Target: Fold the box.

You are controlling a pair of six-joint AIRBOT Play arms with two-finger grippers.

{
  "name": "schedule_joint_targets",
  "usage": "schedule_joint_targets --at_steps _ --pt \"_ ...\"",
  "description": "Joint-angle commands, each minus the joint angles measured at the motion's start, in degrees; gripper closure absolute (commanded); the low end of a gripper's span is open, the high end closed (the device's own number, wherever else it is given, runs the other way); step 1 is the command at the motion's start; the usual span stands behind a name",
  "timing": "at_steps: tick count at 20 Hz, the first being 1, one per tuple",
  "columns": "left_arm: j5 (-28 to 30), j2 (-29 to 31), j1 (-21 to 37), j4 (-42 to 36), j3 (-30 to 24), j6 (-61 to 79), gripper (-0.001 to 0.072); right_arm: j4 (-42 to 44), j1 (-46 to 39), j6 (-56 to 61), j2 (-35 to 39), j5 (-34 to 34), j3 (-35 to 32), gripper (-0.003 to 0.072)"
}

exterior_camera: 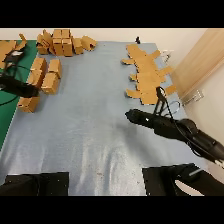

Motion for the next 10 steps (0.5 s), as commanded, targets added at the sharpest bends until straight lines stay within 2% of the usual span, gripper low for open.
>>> schedule_joint_targets --at_steps 1,6,8,10 --pt "-1.9 0.3 -10.1 -2.8 0.2 -1.0 0.0698 -3.7 0.0 -2.8 -8.4 -8.3 9.5 0.0681" --pt "-3.1 -3.7 -24.5 -3.4 0.2 -6.3 0.0699 -5.3 0.0 -9.6 -24.9 -22.3 26.1 0.0682" --pt "-3.4 -6.7 -27.7 -3.5 0.2 -8.2 0.0699 -5.2 0.0 -11.2 -30.6 -26.9 31.2 0.0682" --pt "-3.3 -9.1 -29.4 -4.1 0.2 -9.8 0.0699 -5.1 0.0 -11.3 -33.6 -28.2 33.3 0.0682"
